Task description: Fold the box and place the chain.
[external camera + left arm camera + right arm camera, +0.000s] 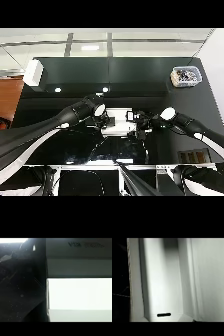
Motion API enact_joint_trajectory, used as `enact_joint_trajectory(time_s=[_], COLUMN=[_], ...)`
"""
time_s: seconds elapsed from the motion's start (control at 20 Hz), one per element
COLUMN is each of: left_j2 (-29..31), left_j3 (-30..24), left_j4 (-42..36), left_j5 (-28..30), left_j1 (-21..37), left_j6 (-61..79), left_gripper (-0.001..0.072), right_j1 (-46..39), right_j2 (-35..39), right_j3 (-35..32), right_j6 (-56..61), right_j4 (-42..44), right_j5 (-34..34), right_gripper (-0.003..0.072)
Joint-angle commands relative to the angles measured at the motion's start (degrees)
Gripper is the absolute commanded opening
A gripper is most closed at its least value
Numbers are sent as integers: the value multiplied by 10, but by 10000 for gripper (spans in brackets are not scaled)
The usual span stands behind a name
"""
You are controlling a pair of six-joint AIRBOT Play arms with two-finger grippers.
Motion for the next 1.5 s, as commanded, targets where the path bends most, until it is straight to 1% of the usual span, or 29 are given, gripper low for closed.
enact_joint_trajectory(time_s=[0.0,0.1,0.2,0.3,0.45,0.6,0.8,0.85,0.9,0.95,1.0,1.05,1.1,1.15,1.25,1.3,1.45], left_j2=[2,3,3,2,0,0,-1,-1,-1,-2,-3,-3,-4,-5,-5,-5,-5], left_j3=[1,1,1,1,1,1,1,1,1,1,1,1,1,1,1,1,1], left_j4=[0,1,7,7,8,7,7,7,7,8,8,8,7,6,6,6,4], left_j5=[7,8,7,6,6,6,-1,-2,-6,-8,-8,-8,-8,-8,-8,-7,-6], left_j1=[0,0,1,2,2,2,2,2,2,2,2,2,2,2,2,2,2], left_j6=[0,2,6,6,6,15,19,23,27,27,27,27,27,27,27,27,27], left_gripper=[25,25,24,25,24,25,25,25,24,25,25,25,25,25,25,25,25], right_j1=[0,0,-1,-5,-10,-12,-12,-12,-12,-12,-12,-12,-12,-12,-12,-12,-3], right_j2=[0,7,28,54,84,86,86,86,86,86,86,86,86,86,85,84,63], right_j3=[0,0,0,0,0,0,0,0,0,0,0,0,0,0,0,-1,-1], right_j6=[5,40,68,73,73,71,53,53,53,53,53,54,54,63,81,81,79], right_j4=[1,-14,-57,-89,-123,-116,-77,-73,-73,-73,-70,-70,-70,-70,-60,-42,40], right_j5=[-2,6,23,42,41,41,28,27,28,28,33,41,47,53,56,52,34], right_gripper=[718,717,716,709,709,709,708,676,529,528,430,316,167,116,116,116,117])
